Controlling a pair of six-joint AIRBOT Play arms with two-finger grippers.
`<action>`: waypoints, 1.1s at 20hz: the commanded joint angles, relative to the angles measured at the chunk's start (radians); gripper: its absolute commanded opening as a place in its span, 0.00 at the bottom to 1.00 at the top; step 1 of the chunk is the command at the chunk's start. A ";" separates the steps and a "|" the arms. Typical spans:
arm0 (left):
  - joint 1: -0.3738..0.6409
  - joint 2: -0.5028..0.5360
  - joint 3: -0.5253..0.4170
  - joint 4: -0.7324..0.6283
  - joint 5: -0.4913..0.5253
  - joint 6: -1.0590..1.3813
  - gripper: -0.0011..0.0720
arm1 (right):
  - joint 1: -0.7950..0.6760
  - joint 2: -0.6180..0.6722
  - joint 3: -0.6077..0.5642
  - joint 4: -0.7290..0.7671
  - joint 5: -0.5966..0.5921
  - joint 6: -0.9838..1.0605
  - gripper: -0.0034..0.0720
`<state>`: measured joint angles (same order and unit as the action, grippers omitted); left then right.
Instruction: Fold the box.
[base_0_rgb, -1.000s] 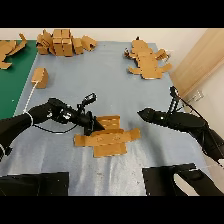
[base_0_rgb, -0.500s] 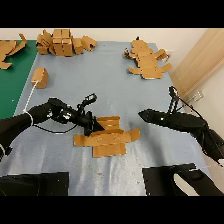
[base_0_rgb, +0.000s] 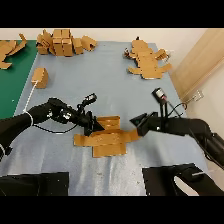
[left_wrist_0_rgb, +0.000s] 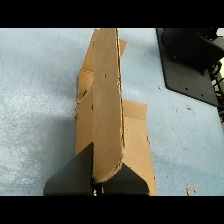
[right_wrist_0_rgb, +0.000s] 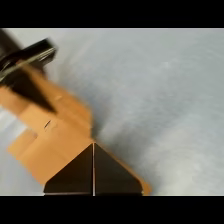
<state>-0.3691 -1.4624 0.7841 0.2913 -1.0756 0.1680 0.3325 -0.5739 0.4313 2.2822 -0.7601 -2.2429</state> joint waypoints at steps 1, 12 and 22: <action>0.001 0.000 0.000 0.000 0.000 0.000 0.03 | 0.229 0.124 -0.051 -0.233 -0.025 0.135 0.05; 0.001 0.000 0.000 0.000 -0.001 0.000 0.03 | 0.705 -0.064 -0.206 -0.880 0.164 0.136 0.67; 0.001 0.000 0.000 0.000 0.000 0.000 0.03 | 0.705 -0.164 -0.156 -0.868 0.274 0.114 0.72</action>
<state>-0.3691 -1.4624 0.7845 0.2916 -1.0760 0.1680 1.0348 -0.7227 0.2710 1.4204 -0.5117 -2.1235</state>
